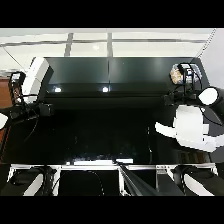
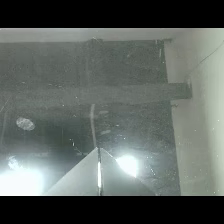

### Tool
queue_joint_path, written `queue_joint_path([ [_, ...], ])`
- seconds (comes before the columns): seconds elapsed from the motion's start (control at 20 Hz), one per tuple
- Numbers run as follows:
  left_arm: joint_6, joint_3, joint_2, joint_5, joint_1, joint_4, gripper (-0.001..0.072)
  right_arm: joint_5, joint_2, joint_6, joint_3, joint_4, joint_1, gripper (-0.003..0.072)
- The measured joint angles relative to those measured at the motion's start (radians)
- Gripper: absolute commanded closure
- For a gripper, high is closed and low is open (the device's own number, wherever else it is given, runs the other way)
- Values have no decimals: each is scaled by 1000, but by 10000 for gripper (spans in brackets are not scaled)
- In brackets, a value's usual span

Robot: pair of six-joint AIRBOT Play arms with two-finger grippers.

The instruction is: Fold the box and place the chain.

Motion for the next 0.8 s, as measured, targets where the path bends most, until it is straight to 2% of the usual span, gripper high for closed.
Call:
queue_joint_path([
  [0.1,0,0,0,22,0,0,677,-2,0,2,0,18,-1,665],
  [0.15,0,-2,-1,45,0,0,677,-12,0,2,0,30,-1,621],
  [0.2,0,-6,-6,82,0,0,668,-34,0,3,0,39,-1,231],
  [0.25,0,-10,-13,124,0,-2,477,-66,-1,3,-1,47,-1,-34],
  [0.3,0,-13,-27,176,0,-8,104,-97,-2,3,-1,51,-1,-34],
  [0.35,0,-15,-43,216,0,-18,-1,-129,-3,2,-1,49,-1,-34],
  [0.45,-2,-16,-78,274,0,-49,0,-147,-3,37,17,-8,-26,-34],
  [0.6,0,-15,-111,272,0,-74,0,-89,-4,234,81,-254,-168,-34],
  [0.7,0,-15,-120,243,0,-81,0,-43,-4,358,125,-385,-359,-34],
  [0.8,0,-15,-126,211,0,-88,0,-7,-10,425,151,-387,-608,-34],
])
